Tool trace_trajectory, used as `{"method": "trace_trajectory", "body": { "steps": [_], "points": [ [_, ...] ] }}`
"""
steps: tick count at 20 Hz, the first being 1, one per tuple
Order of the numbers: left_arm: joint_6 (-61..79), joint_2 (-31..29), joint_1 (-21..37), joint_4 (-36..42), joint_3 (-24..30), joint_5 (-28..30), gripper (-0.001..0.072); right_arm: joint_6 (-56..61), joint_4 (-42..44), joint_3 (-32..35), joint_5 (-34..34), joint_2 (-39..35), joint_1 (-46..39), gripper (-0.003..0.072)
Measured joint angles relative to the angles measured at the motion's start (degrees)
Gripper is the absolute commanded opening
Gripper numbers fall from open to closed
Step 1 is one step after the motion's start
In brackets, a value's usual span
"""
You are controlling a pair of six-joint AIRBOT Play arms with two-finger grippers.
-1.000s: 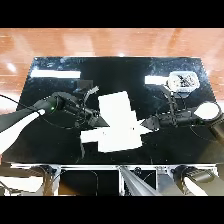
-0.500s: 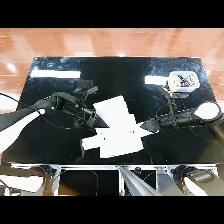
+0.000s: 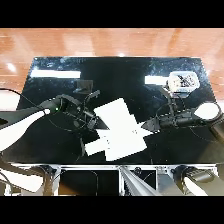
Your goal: Fold the box and place the chain.
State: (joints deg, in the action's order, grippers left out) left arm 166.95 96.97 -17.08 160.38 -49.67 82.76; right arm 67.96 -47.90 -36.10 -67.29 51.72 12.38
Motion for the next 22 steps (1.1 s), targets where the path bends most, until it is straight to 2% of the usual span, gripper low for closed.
{"method": "trace_trajectory", "body": {
  "steps": [1, 2, 6, 9, 12, 15, 19, 22],
  "points": [
    [0.24, 0.09, 0.00, 0.00, -0.20, -0.13, 0.0018, 0.13, 0.20, 0.00, 0.09, 0.00, -0.02, 0.0464],
    [0.26, 0.11, -0.02, -0.13, -0.46, -0.02, 0.0017, 0.28, 0.90, -0.04, 0.72, -0.02, -0.04, 0.0702],
    [0.42, 0.15, 0.00, -0.48, -3.13, 0.50, 0.0017, 0.59, -1.64, -0.31, -0.13, -0.02, -1.09, 0.0705],
    [-0.48, 0.15, -0.02, -2.08, -6.69, 0.72, 0.0016, 0.61, -6.01, -2.51, -3.69, -0.02, -4.09, 0.0704],
    [-2.01, 0.00, -0.59, -7.32, -11.19, 0.57, 0.0015, -0.52, -12.70, -7.48, -8.44, -0.02, -6.99, 0.0705],
    [-4.61, -2.10, -2.14, -16.13, -13.88, -2.64, 0.0014, -2.45, -18.86, -12.17, -11.54, -0.02, -8.26, 0.0705],
    [-5.92, -6.69, -5.88, -24.96, -13.68, -7.45, 0.0014, -3.56, -21.29, -14.60, -10.93, -0.02, -8.85, 0.0705],
    [-6.25, -10.95, -8.44, -27.69, -9.92, -12.26, 0.0015, -3.91, -21.97, -15.21, -10.40, -0.02, -8.96, 0.0705]
  ]
}}
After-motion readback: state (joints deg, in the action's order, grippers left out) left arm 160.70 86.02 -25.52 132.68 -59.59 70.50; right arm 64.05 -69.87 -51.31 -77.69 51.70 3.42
